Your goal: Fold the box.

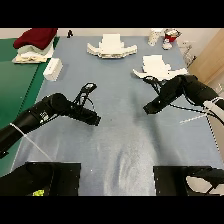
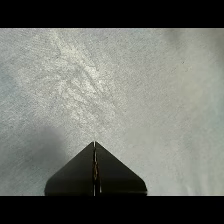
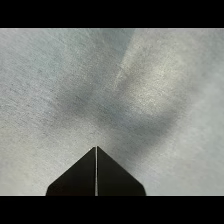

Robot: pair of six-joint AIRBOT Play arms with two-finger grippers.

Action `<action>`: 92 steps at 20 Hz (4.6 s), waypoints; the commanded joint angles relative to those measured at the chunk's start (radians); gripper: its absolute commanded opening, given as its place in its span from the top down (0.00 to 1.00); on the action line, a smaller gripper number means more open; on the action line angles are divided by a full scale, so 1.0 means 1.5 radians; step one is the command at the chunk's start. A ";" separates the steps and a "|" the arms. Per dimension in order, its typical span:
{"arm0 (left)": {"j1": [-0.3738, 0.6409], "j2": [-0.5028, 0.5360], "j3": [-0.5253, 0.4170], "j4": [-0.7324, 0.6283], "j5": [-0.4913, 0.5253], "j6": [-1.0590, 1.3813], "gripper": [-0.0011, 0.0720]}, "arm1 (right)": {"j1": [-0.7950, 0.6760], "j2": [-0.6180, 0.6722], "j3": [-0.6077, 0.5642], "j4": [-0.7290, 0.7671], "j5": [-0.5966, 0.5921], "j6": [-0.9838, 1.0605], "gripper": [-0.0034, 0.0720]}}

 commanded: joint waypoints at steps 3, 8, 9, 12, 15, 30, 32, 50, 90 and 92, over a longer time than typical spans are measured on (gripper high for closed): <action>0.000 -0.001 0.000 0.000 0.001 0.000 0.97 | 0.000 0.000 0.001 0.000 0.000 0.000 0.95; 0.000 -0.001 0.000 0.000 0.001 0.000 0.97 | 0.000 0.000 0.001 0.000 0.001 0.000 0.95; 0.000 -0.001 0.000 0.000 0.001 0.000 0.97 | 0.000 0.000 0.001 0.001 0.000 0.000 0.95; 0.000 -0.001 0.000 0.000 0.001 0.000 0.97 | 0.000 -0.002 0.001 0.052 0.038 0.007 0.95; 0.000 -0.001 0.000 0.000 0.001 0.000 0.97 | 0.001 -0.001 0.001 0.202 0.027 0.039 0.95; 0.000 -0.001 0.000 0.000 0.001 0.000 0.97 | -0.394 -0.407 0.630 0.112 0.016 0.255 0.52; 0.000 -0.001 0.000 0.000 0.001 0.000 0.97 | -0.405 -0.461 0.685 0.123 -0.002 0.252 0.52; 0.000 -0.001 0.000 0.000 0.001 0.000 0.97 | -0.386 -0.555 0.721 0.303 -0.126 0.108 0.95; 0.000 -0.001 0.000 0.000 0.001 0.000 0.97 | -0.439 -0.002 -0.150 0.334 -0.023 -0.040 0.39; 0.000 -0.001 0.000 0.000 0.001 0.000 0.97 | -0.419 -0.037 -0.150 0.360 -0.025 -0.086 0.39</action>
